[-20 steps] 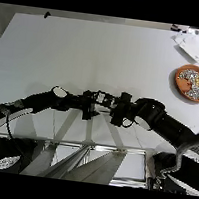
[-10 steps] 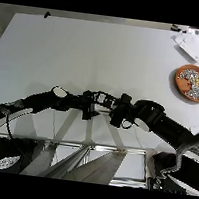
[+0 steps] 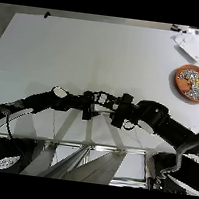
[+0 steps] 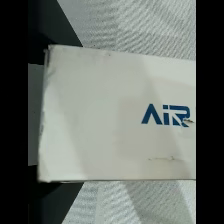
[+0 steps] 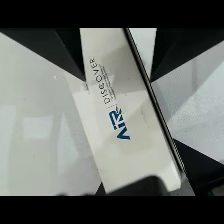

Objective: Fold the box and place the chain.

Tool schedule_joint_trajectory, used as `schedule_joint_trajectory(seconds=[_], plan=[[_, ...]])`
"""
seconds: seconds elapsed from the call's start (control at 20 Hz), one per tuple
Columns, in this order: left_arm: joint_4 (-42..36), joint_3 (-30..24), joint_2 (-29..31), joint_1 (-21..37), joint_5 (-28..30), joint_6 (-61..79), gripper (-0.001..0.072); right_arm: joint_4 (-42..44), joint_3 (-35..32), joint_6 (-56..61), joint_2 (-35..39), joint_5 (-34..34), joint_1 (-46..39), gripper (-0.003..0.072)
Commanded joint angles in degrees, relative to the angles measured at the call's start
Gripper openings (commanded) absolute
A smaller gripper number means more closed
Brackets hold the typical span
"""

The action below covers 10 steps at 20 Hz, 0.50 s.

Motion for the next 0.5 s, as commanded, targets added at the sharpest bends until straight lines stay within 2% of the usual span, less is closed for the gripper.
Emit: schedule_joint_trajectory(seconds=[0.0, 0.2, 0.25, 0.3, 0.35, 0.4, 0.45], plan=[[0.0, 0.0, 0.0, 0.0, 0.0, 0.0, 0.0272, -0.2, 0.0, 0.0, 2.2, -0.2, 0.0, 0.0486], [0.0, 0.0, 0.0, 0.0, 0.0, 0.0, 0.0272, -0.2, 0.0, 0.0, 5.9, 0.8, 0.0, 0.047], [0.0, 0.0, 0.0, 0.0, 0.0, 0.0, 0.0272, -0.2, 0.0, 0.0, 6.9, 1.4, 0.0, 0.0398], [0.0, 0.0, 0.0, 0.0, 0.0, 0.0, 0.0272, -0.1, 0.0, 0.3, 8.0, 2.3, 0.0, 0.0269], [0.0, 0.0, 0.0, 0.0, 0.0, 0.0, 0.0272, -0.1, 0.0, 1.4, 8.8, 2.8, 0.0, 0.0099], [0.0, 0.0, 0.0, 0.0, 0.0, 0.0, 0.0272, 0.0, -0.2, 3.8, 9.3, 2.3, 0.0, 0.0007], [0.0, 0.0, 0.0, 0.0, 0.0, 0.0, 0.0272, 0.1, -1.1, 8.0, 9.8, 0.0, 0.0, 0.0007]])
